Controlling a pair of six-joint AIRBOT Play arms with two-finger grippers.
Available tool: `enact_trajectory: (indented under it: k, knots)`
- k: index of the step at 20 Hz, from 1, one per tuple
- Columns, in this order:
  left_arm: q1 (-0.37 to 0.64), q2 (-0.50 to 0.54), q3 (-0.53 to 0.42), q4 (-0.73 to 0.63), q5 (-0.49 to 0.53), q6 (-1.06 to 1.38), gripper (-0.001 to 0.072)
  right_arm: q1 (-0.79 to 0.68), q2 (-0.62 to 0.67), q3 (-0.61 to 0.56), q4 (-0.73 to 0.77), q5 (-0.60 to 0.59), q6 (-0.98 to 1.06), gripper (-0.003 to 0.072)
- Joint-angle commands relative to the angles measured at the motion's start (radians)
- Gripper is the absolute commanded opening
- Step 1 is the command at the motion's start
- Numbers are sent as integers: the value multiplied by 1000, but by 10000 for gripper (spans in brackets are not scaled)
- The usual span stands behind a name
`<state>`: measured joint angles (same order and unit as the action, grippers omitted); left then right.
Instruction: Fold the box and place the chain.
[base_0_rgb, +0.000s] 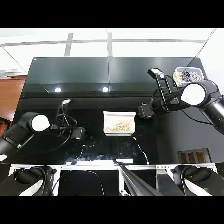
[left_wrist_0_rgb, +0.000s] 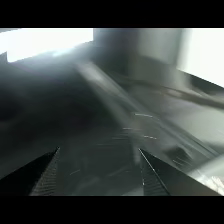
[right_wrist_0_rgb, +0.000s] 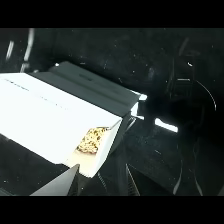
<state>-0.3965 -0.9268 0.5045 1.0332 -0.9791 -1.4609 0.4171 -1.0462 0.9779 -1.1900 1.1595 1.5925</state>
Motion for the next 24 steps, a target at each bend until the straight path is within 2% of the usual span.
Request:
enact_trajectory:
  k: [1,2,3,5,7,10,14,19,24]
  knots:
    - [49,6,-81,-342,51,798,562,0,-1,-1,0,-8,0,356]
    - [40,4,-81,-343,66,966,578,0,-1,-1,0,-9,0,356]
    - [30,3,-81,-341,76,1174,714,0,-1,-1,0,-8,1,356]
    - [11,-4,-81,-336,111,1457,711,0,-1,-1,2,-8,2,356]
    - [2,-34,-74,-346,123,1561,712,0,-1,-1,3,-2,11,356]
    - [4,-115,-70,-481,129,1739,713,0,-1,-1,3,5,17,356]
    - [4,-206,-47,-563,167,1757,713,0,-1,-1,4,6,23,356]
    - [-2,-283,-1,-568,198,1741,713,0,-1,-1,3,6,23,357]
    - [-4,-361,82,-558,188,1711,713,0,-1,-1,3,6,23,356]
